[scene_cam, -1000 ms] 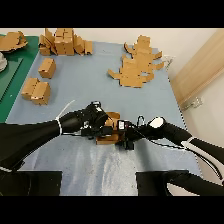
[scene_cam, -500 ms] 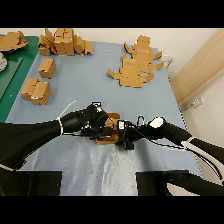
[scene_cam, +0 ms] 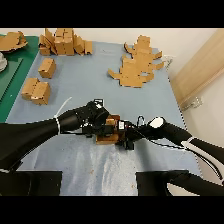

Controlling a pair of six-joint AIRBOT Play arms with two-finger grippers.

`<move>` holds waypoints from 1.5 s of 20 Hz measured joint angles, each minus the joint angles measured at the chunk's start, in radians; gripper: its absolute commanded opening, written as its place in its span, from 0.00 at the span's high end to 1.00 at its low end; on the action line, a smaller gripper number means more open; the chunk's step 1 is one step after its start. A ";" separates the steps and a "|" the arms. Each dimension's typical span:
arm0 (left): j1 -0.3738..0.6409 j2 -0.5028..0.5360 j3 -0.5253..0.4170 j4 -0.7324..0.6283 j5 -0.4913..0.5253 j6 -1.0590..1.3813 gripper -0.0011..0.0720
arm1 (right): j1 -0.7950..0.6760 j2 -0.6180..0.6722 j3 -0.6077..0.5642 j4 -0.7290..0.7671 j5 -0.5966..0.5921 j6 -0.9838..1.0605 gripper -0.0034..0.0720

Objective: Fold the box.

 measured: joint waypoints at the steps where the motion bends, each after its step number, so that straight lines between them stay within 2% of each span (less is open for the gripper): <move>1: 0.000 0.008 0.003 0.000 -0.012 0.000 0.25 | 0.000 0.000 0.000 0.000 0.000 0.000 0.33; 11: 0.001 0.153 0.008 0.040 -0.109 -0.001 0.25 | 0.000 0.000 0.000 0.000 0.000 0.000 0.33; 16: 0.001 0.227 0.005 0.156 -0.319 0.008 0.25 | 0.000 0.000 0.000 0.000 0.000 0.000 0.33; 18: 0.000 0.245 0.002 0.190 -0.364 0.010 0.25 | 0.000 0.000 0.000 0.000 0.000 0.000 0.33; 20: 0.000 0.254 0.001 0.204 -0.354 0.011 0.25 | 0.000 0.000 0.000 0.000 0.000 0.000 0.33; 23: 0.000 0.240 0.000 0.189 -0.262 0.022 0.25 | 0.000 0.000 0.000 0.000 0.000 0.000 0.33; 30: -0.005 0.113 0.000 0.097 -0.112 0.045 0.25 | 0.000 0.000 0.000 0.000 0.000 0.000 0.33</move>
